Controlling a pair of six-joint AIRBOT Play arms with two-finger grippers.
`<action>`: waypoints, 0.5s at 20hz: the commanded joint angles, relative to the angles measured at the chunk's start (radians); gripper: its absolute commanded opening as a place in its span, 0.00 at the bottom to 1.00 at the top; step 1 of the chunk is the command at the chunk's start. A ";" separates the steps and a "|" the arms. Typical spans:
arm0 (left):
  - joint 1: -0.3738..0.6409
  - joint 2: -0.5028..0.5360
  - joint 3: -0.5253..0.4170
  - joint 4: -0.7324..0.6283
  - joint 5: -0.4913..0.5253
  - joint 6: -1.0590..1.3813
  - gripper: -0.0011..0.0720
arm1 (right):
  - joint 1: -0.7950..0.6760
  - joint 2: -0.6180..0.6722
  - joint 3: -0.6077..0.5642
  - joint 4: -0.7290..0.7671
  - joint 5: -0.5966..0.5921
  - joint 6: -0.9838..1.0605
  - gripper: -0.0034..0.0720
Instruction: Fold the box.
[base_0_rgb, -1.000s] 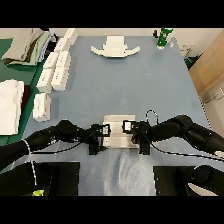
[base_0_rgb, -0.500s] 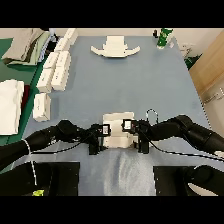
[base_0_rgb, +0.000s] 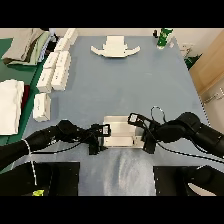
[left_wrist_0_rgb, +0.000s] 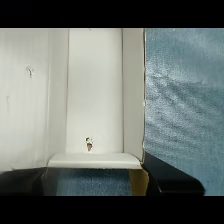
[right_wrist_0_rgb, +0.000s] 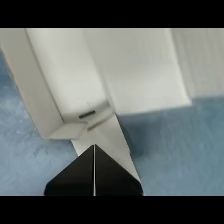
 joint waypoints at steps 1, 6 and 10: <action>0.000 0.000 0.001 0.000 0.000 -0.001 0.65 | -0.031 0.089 0.013 -0.450 -0.165 0.590 0.05; 0.000 0.000 0.001 0.000 0.000 -0.001 0.65 | -0.340 0.076 0.008 -0.281 -0.251 0.852 0.05; 0.000 0.000 0.001 0.000 0.000 -0.001 0.65 | -0.526 0.005 -0.022 0.031 -0.176 0.694 0.05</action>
